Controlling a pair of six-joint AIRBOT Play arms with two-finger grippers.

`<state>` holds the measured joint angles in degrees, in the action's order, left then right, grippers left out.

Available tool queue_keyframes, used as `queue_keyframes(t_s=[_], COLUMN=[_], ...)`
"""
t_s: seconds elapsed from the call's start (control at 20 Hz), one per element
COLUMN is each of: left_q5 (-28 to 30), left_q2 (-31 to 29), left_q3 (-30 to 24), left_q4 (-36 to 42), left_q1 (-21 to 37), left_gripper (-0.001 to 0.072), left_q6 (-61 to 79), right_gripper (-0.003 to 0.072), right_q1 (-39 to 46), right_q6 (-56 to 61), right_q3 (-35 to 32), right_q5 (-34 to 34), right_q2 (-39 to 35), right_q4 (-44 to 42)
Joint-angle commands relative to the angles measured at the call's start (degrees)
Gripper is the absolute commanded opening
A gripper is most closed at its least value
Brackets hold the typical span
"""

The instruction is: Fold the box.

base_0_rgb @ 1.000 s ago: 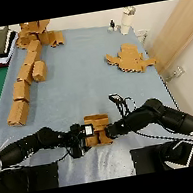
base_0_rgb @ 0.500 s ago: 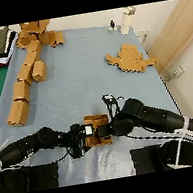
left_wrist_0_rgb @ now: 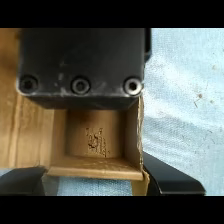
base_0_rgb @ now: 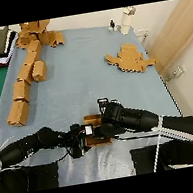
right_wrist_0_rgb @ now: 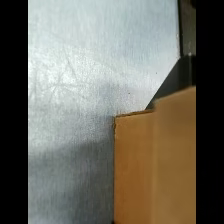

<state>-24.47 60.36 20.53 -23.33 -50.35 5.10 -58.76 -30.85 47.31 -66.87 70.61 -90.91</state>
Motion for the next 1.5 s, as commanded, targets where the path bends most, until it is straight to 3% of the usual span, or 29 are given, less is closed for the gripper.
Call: queue_keyframes(t_s=[0.0, 0.05, 0.25, 0.45, 0.5, 0.65, 1.15, 1.45], left_q5=[0.0, 0.0, 0.0, 0.0, 0.0, 0.1, 0.0, 0.0], left_q2=[0.0, 0.0, 0.0, 0.0, 0.0, 0.0, 0.0, 0.0], left_q3=[0.0, 0.0, 0.0, 0.0, 0.0, 0.0, 0.0, 0.0], left_q4=[0.0, 0.0, 0.0, 0.0, 0.0, 0.0, 0.0, 0.0], left_q1=[0.0, 0.0, 0.0, 0.0, 0.0, 0.0, 0.0, 0.0], left_gripper=[0.0412, 0.0412, 0.0412, 0.0412, 0.0412, 0.0412, 0.0412, 0.0412], left_q6=[0.0, 0.0, 0.0, 0.0, 0.0, 0.0, 0.0, 0.0], right_gripper=[0.0222, 0.0221, 0.0023, 0.0004, 0.0021, 0.0381, 0.0384, 0.0371], right_q1=[-0.3, -0.3, -0.7, -1.6, -1.6, -1.6, -1.6, -1.0], right_q6=[1.1, 1.3, 1.3, 1.3, 1.3, 1.3, 0.2, -0.3], right_q3=[0.3, 0.3, 0.3, 0.3, 0.3, 0.3, 0.3, 0.3], right_q5=[-0.3, -0.8, -0.9, -1.1, -1.1, -5.4, -7.3, -7.3], right_q2=[1.4, 1.5, 2.1, 2.1, 2.0, 1.6, -5.2, -13.0], right_q4=[0.3, 0.6, 0.6, 0.7, 0.7, 0.7, 2.7, 2.6])
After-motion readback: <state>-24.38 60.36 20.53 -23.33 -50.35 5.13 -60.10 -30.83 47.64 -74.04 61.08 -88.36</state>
